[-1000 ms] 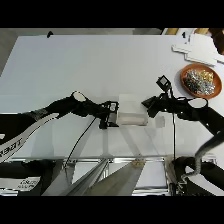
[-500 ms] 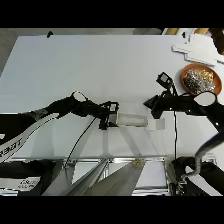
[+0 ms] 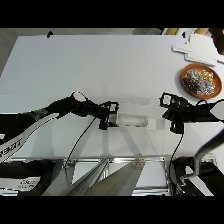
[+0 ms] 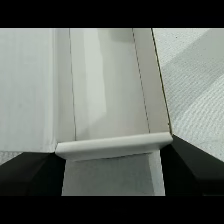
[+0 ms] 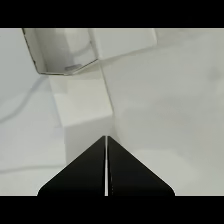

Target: Fold the box and place the chain.

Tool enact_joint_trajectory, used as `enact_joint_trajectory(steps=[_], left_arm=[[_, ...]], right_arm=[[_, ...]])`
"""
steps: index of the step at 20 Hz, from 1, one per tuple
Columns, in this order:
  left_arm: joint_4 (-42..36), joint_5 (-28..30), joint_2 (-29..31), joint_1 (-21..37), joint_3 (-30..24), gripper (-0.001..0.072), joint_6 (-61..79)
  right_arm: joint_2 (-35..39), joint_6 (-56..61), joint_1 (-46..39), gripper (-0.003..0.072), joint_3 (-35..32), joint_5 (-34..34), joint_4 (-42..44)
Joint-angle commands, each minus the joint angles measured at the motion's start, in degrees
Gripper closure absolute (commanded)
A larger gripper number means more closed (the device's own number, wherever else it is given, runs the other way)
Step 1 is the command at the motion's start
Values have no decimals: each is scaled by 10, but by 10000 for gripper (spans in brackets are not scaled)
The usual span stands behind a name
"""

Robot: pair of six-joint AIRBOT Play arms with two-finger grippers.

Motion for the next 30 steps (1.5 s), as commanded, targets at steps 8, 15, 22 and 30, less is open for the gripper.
enact_joint_trajectory(steps=[8,15,22,30], left_arm=[[0,0,0,0,0,503,0],[0,0,0,0,0,503,0],[0,0,0,0,0,503,0],[0,0,0,0,0,503,0]], right_arm=[[-109,-100,0,463,-27,-47,60],[-188,-140,58,468,-28,-97,72],[-201,-159,60,527,-28,-114,93],[-201,-186,60,533,-28,-67,159]])
